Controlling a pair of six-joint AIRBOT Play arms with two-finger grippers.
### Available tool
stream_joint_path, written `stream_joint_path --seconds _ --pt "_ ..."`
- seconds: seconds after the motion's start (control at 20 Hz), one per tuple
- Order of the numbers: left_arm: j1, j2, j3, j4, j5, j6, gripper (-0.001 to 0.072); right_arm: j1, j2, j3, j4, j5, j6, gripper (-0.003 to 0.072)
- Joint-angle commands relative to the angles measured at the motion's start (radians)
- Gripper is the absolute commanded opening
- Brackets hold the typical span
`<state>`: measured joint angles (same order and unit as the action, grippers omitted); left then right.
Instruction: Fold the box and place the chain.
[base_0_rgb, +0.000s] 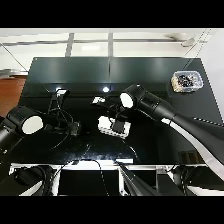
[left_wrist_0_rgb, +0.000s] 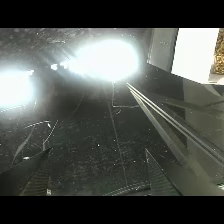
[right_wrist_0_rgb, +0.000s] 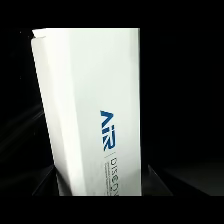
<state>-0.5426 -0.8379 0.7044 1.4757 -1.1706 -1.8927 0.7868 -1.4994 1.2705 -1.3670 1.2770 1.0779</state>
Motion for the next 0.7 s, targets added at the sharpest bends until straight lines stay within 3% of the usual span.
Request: stream_joint_path --seconds 0.0,0.3,0.35,0.65 --pt "0.0 -0.001 0.0 0.0 0.001 0.0 0.0698 0.0 0.019 0.001 -0.003 0.015 0.004 0.0653" --pt "0.0 -0.001 0.0 0.0 0.001 0.0 0.0699 -0.001 0.052 0.003 -0.003 0.029 0.007 0.0647" --pt "0.0 -0.001 0.0 0.0 0.001 0.0 0.0698 0.0 0.052 0.002 -0.003 0.03 0.007 0.0532" --pt "0.0 -0.001 0.0 0.0 0.003 0.0 0.0699 -0.002 0.051 0.003 0.008 0.066 0.016 0.0556"
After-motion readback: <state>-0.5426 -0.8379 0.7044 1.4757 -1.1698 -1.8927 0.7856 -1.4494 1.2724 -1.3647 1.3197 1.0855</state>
